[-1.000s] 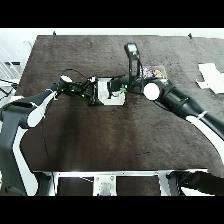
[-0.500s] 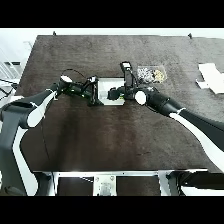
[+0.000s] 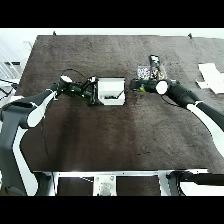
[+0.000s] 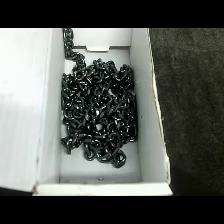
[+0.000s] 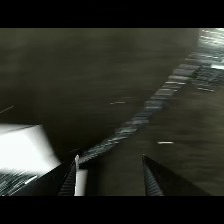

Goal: Fold the box and place the chain.

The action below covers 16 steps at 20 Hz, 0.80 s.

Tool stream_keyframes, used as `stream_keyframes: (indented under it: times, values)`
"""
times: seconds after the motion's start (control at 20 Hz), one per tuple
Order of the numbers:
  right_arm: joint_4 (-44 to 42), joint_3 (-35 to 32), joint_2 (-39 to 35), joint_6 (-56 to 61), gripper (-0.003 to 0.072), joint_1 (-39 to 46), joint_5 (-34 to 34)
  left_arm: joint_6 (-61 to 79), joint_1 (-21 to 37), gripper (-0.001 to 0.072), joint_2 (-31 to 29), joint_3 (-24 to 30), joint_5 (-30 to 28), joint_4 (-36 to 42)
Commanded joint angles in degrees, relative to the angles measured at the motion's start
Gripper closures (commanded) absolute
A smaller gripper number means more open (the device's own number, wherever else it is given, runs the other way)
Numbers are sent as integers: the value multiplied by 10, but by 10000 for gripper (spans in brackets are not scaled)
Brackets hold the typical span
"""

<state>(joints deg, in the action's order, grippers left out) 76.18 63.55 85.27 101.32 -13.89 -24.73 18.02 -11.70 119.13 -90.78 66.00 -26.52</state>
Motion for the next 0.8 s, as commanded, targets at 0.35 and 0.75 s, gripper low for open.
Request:
stream_keyframes:
  times: [0.35, 0.75]
  values:
    - [-206, 147, 199, -125, 197, 61, 7, 0, 0, 302, 0, 0, 0, 0]
    - [-264, 190, 240, -219, 682, 66, -6, 0, 0, 302, 0, 0, 0, 0]
